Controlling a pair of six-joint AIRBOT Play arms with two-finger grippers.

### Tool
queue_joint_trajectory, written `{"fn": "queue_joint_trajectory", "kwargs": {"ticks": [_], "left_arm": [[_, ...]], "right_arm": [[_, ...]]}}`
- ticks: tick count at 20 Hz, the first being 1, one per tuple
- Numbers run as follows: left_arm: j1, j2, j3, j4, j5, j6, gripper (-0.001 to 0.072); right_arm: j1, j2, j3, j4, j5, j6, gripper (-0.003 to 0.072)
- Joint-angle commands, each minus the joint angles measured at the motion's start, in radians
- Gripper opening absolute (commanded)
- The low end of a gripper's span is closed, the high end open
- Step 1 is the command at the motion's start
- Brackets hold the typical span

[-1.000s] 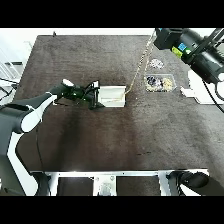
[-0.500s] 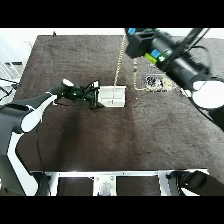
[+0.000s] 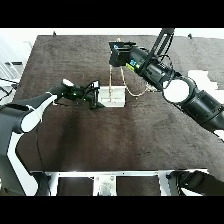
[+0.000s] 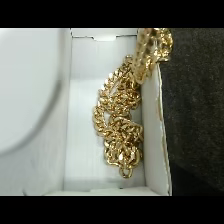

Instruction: Fold the box and place the chain.

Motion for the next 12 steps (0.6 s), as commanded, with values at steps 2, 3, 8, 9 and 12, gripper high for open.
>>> {"fn": "queue_joint_trajectory", "kwargs": {"ticks": [2, 3, 8, 9, 12], "left_arm": [[0.000, 0.000, 0.001, 0.000, -0.001, 0.000, 0.0060], [0.000, 0.000, 0.001, 0.000, -0.001, 0.000, 0.0060], [0.000, 0.000, 0.001, 0.000, -0.001, 0.000, 0.0060], [0.000, 0.000, 0.001, 0.000, -0.001, 0.000, 0.0060], [0.000, 0.000, 0.001, 0.000, -0.001, 0.000, 0.0060]], "right_arm": [[-0.002, -0.008, 0.012, -0.003, -0.093, -0.002, 0.0013], [-0.003, -0.011, 0.012, -0.004, -0.143, -0.003, 0.0013], [-0.021, -0.012, 0.046, -0.012, -0.259, -0.008, 0.0013], [-0.021, -0.012, 0.055, -0.015, -0.259, -0.011, 0.0013], [-0.021, -0.012, 0.061, -0.016, -0.262, -0.011, 0.0013]]}}
